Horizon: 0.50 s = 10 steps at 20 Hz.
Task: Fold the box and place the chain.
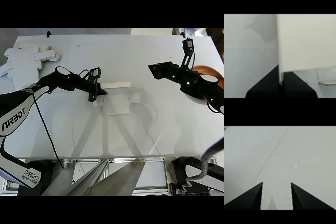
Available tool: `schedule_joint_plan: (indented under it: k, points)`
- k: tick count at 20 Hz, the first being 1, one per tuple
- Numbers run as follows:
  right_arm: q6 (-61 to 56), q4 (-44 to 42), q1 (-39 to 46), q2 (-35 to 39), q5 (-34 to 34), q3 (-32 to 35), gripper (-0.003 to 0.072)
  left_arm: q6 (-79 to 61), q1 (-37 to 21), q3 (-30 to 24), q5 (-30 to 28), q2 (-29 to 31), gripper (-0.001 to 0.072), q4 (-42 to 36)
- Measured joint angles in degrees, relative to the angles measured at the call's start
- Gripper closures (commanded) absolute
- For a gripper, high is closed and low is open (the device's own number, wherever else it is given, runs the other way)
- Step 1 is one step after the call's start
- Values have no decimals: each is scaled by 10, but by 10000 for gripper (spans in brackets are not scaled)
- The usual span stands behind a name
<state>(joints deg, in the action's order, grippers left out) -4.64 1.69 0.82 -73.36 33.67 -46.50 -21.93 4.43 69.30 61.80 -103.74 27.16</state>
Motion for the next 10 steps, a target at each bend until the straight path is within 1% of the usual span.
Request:
schedule_joint_plan:
  k: [10]
  points:
    - [0,0,0,0,0,0,288,-23,4,0,17,-3,710,37]
